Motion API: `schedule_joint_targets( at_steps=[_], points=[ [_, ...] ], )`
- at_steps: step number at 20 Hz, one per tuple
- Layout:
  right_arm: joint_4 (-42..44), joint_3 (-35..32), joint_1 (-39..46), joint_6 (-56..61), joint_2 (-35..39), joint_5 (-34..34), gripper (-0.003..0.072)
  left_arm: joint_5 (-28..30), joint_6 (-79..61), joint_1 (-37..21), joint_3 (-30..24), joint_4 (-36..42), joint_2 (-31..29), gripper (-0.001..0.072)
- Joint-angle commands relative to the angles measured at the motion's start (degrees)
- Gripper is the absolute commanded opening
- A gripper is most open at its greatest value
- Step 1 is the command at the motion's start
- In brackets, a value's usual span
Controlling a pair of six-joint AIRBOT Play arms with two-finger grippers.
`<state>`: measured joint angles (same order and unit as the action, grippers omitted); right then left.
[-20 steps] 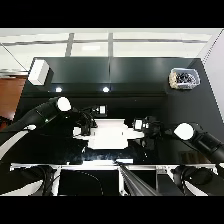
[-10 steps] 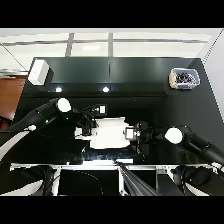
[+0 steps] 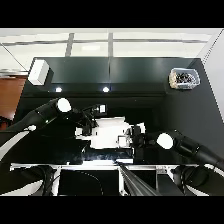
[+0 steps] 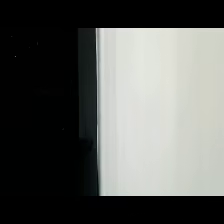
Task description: Fold the box and place the chain.
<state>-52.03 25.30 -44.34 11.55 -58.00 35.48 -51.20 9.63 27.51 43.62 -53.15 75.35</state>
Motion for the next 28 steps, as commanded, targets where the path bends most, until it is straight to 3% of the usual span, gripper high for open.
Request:
schedule_joint_targets(
  at_steps=[1,11,17,22,28],
  points=[
    [3.69,0.11,-0.76,1.22,-0.72,-2.29,0.0706,-0.07,-0.04,0.04,-0.04,-0.02,0.02,0.0028],
    [-2.8,7.67,4.11,3.67,0.24,2.38,0.071,-0.44,-0.02,0.04,-0.04,0.0,0.02,0.0028],
    [-3.19,7.93,8.48,3.67,0.22,1.16,0.071,-0.42,-0.04,0.04,-0.02,-0.02,0.02,0.0028],
    [0.2,7.93,9.55,2.84,-0.74,0.04,0.071,-0.44,-0.04,0.07,0.0,-0.02,0.0,0.0028],
    [15.1,7.93,14.32,-8.17,-3.02,2.19,0.0703,-0.44,-0.44,1.79,0.24,-0.61,-0.02,0.0028]
  ],
)
